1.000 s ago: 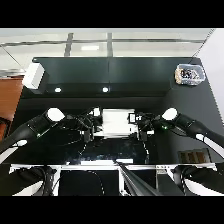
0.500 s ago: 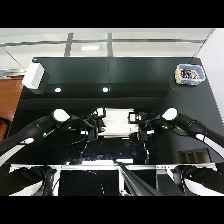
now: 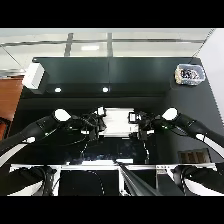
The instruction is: Fold the box and place the chain.
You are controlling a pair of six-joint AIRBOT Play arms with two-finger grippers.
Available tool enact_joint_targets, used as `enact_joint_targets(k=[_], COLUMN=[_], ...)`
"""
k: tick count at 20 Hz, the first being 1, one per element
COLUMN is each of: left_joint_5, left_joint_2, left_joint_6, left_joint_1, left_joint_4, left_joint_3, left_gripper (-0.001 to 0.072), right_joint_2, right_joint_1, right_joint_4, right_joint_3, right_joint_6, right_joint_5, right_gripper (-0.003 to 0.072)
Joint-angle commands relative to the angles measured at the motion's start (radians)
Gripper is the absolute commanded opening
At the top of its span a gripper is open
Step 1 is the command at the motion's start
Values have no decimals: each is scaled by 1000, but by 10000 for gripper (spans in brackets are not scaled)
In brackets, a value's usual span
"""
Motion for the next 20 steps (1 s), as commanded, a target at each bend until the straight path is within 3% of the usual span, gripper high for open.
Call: enact_joint_targets(k=[1,3,4,5,9,12,14,15,18,19,20], left_joint_5=[-1,-1,-1,-2,-13,-13,-13,-13,-16,-16,-16], left_joint_2=[-1,-1,-1,-1,-1,-1,-1,-1,-1,-1,-1], left_joint_6=[21,22,22,22,21,21,21,21,21,21,21], left_joint_1=[0,-1,-1,0,-1,-1,0,0,-1,0,0], left_joint_4=[0,0,0,0,4,7,7,8,7,7,8], left_joint_3=[0,0,0,0,0,0,0,0,0,0,0], left_gripper=[105,133,239,250,243,166,251,251,166,282,340], right_joint_2=[0,0,0,0,0,0,0,0,0,0,0], right_joint_1=[1,1,1,1,1,1,1,1,1,1,1], right_joint_4=[-1,-1,-1,-1,-1,-1,-1,-1,-1,-1,-1], right_joint_3=[0,0,0,0,0,0,0,0,0,0,0], right_joint_6=[0,0,0,0,0,0,0,0,0,0,0], right_joint_5=[2,2,2,2,2,2,2,2,2,2,2], right_gripper=[245,244,245,245,245,245,245,245,244,244,244])
